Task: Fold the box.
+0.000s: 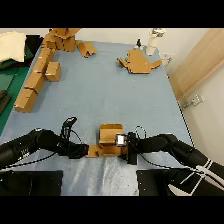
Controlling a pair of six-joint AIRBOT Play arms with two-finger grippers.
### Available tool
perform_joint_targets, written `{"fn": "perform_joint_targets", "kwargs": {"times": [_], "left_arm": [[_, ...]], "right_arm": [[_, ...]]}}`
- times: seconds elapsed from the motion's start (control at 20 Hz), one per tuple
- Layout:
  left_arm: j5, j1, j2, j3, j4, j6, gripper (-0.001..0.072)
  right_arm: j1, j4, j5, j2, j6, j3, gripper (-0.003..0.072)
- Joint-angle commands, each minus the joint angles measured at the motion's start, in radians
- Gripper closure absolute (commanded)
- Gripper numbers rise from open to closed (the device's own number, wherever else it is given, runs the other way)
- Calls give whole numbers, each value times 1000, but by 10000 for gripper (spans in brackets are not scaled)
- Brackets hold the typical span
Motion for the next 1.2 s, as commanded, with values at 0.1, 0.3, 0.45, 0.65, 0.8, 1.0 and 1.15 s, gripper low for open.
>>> {"fn": "perform_joint_targets", "kwargs": {"times": [0.1, 0.3, 0.45, 0.65, 0.8, 1.0, 1.15], "left_arm": [[10, -43, 16, 29, -57, 24, 699], [6, -42, 34, 74, -58, 17, 693], [6, -42, 34, 84, -72, 12, 252], [5, -42, 34, 84, -72, 3, 425], [6, -41, 34, 84, -69, 3, 311], [8, 16, 34, 85, -71, 8, 299], [13, 40, 32, 85, -135, 106, 299]], "right_arm": [[0, 0, 0, 0, 0, 0, 178], [0, 0, 0, 0, 1, 0, 178], [0, 0, 0, 0, 0, 0, 178], [0, 0, 0, 0, 0, 0, 178], [0, 0, 0, 0, 0, 0, 179], [0, 0, 0, 0, 0, 0, 179], [0, 0, 0, 0, 0, 0, 179]]}}
